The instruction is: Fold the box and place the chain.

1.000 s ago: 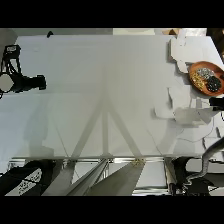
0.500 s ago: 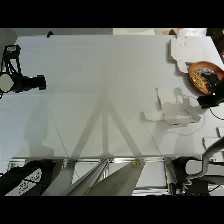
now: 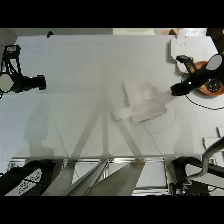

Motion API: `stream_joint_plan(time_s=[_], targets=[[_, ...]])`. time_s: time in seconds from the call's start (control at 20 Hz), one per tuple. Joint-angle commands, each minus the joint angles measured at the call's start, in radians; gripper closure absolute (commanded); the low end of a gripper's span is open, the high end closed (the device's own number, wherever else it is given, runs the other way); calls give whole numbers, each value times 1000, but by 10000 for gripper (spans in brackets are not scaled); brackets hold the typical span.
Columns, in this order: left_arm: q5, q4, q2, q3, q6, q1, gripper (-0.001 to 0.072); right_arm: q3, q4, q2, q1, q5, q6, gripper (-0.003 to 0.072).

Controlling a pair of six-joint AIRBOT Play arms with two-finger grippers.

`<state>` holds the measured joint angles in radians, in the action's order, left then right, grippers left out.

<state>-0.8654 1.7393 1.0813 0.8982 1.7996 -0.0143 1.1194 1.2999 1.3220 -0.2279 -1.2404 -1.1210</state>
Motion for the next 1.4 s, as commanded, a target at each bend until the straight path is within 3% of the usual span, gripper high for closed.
stream_joint_plan(time_s=[0.0, 0.15, 0.35, 0.55, 0.75, 1.1, 1.35], targets=[[0, 0, 0, 1, 0, 1, 21, -8, -132, -110, 126, 119, -9, 674], [0, 0, 0, 1, 0, 1, 21, -71, -135, -188, 196, 199, -55, 674], [0, 0, 0, 1, 0, 1, 21, -335, -216, -307, 216, 437, -158, 674], [0, 0, 0, 1, 0, 1, 21, -492, -485, -416, 275, 579, 52, 674], [0, 0, 0, 1, 0, 1, 21, -596, -492, -437, 326, 737, 68, 673], [0, 0, 0, 1, 0, 1, 21, -727, -475, -410, 330, 873, 79, 674], [0, 0, 0, 1, 0, 1, 21, -729, -474, -410, 330, 859, 79, 674]])
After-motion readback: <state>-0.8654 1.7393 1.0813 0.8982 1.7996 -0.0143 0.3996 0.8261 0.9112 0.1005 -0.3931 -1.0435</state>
